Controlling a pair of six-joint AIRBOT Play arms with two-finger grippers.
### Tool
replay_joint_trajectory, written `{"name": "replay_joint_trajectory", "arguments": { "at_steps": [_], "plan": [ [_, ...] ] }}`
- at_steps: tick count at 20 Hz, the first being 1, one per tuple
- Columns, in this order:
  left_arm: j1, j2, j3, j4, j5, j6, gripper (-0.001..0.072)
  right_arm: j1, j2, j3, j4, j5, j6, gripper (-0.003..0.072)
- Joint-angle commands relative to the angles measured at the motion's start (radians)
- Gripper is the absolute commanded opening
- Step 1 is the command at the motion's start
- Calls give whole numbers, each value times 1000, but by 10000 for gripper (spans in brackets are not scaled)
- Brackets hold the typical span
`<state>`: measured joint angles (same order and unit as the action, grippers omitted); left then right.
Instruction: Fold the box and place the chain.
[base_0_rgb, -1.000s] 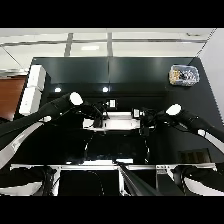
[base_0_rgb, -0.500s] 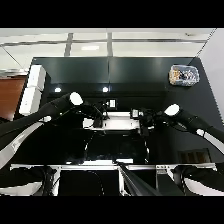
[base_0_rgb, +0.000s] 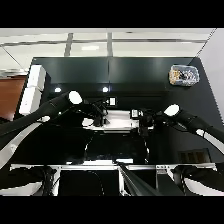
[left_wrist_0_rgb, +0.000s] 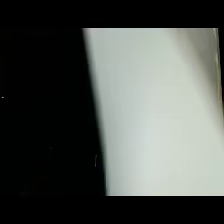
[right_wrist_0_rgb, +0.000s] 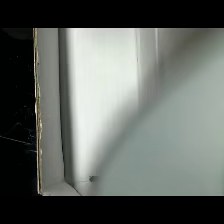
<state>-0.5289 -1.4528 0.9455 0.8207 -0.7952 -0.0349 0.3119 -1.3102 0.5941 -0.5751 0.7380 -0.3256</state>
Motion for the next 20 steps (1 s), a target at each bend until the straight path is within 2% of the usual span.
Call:
{"name": "replay_joint_trajectory", "arguments": {
  "at_steps": [1, 2, 5, 6, 7, 8, 9, 10, 13, 16, 18, 20],
  "plan": [
    [20, 78, 17, 47, -2, -74, 670, 0, 0, 1, -2, -1, 0, 489],
    [33, 112, 17, 84, -11, -132, 714, 0, 0, 1, -2, -2, 0, 490],
    [85, 214, 17, 237, -131, -410, 708, 0, 0, 1, -2, -1, 0, 489],
    [103, 233, 17, 285, -183, -528, 678, 0, 0, 1, -2, -2, 0, 489],
    [119, 241, 17, 323, -235, -656, 597, 0, 0, 1, -2, -1, 0, 489],
    [136, 237, 16, 324, -285, -747, 383, 0, 0, 1, -2, -2, 0, 489],
    [148, 229, 11, 301, -322, -775, 88, 0, 0, 1, -2, -2, 0, 490],
    [153, 221, 2, 240, -343, -772, 23, 0, 0, 1, -2, -2, 0, 489],
    [128, 200, -76, -99, -337, -631, 22, 0, 0, 1, -2, -2, 0, 489],
    [83, 165, -116, -400, -251, -451, 22, 0, 0, 1, -2, -2, 0, 490],
    [78, 143, -116, -497, -71, -387, 22, 0, 0, 1, -2, -2, 0, 489],
    [79, 128, -116, -484, 139, -388, 22, 0, 0, 1, -2, -2, 0, 489]
  ]
}}
